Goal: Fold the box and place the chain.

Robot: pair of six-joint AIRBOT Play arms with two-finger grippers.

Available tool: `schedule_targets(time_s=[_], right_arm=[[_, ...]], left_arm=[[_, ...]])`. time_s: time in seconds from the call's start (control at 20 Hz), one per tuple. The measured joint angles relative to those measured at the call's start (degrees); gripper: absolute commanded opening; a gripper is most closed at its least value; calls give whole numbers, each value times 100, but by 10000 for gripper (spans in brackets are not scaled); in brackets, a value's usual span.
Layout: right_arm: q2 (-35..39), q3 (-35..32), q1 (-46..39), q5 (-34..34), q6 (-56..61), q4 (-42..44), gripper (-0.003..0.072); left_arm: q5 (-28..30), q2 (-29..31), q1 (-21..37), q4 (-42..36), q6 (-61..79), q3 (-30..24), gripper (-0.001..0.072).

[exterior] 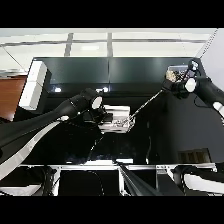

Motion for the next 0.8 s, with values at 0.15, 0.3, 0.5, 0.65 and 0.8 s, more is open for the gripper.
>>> schedule_targets(time_s=[0.15,0.3,0.5,0.65,0.8], right_arm=[[-785,804,-201,247,186,105,706],[-1305,1338,-275,328,-15,378,398],[-1530,1582,-313,629,-308,560,16],[-1311,1639,-317,1180,-1001,632,17],[-511,1646,-221,1805,-1954,686,17]], left_arm=[[-4,0,0,0,0,0,30],[-4,0,0,0,0,0,30],[-2,0,0,0,0,0,30],[0,0,0,-2,0,0,30],[-2,0,0,-2,0,0,31]])
